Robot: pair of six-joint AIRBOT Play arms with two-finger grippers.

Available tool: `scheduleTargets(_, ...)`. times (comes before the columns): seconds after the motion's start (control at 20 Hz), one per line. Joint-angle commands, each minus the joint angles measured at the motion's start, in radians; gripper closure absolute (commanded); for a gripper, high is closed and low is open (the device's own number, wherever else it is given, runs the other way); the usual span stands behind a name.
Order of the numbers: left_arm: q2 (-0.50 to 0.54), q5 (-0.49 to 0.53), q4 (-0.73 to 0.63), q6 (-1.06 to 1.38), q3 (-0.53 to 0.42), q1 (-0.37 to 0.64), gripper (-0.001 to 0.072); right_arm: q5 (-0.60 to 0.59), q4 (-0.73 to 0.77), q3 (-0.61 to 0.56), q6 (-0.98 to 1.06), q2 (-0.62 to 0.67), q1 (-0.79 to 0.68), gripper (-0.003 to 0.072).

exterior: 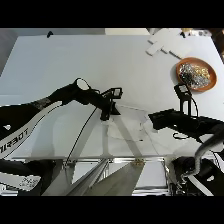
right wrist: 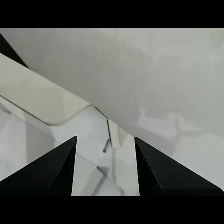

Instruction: Fold the box and place the chain.

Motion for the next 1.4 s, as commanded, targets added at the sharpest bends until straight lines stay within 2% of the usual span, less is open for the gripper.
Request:
scheduleTargets(0.0, 0.002, 0.103, -0.002, 0.028, 0.000, -0.027, 0.0705, 0.014, -0.012, 0.003, -0.001, 0.013, 0.000, 0.0285)
scheduleTargets(0.25, 0.001, 0.126, -0.102, -0.003, 0.000, -0.018, 0.0705, 0.014, -0.024, 0.003, -0.001, 0.013, 0.000, 0.0285)
scheduleTargets(0.65, -0.042, 0.144, -0.128, -0.002, -0.001, -0.021, 0.0705, 0.014, -0.030, 0.003, -0.001, 0.013, 0.000, 0.0285)
scheduleTargets(1.35, -0.046, 0.153, -0.127, 0.073, -0.001, -0.021, 0.0704, 0.011, -0.030, 0.003, -0.001, 0.013, 0.000, 0.0285)
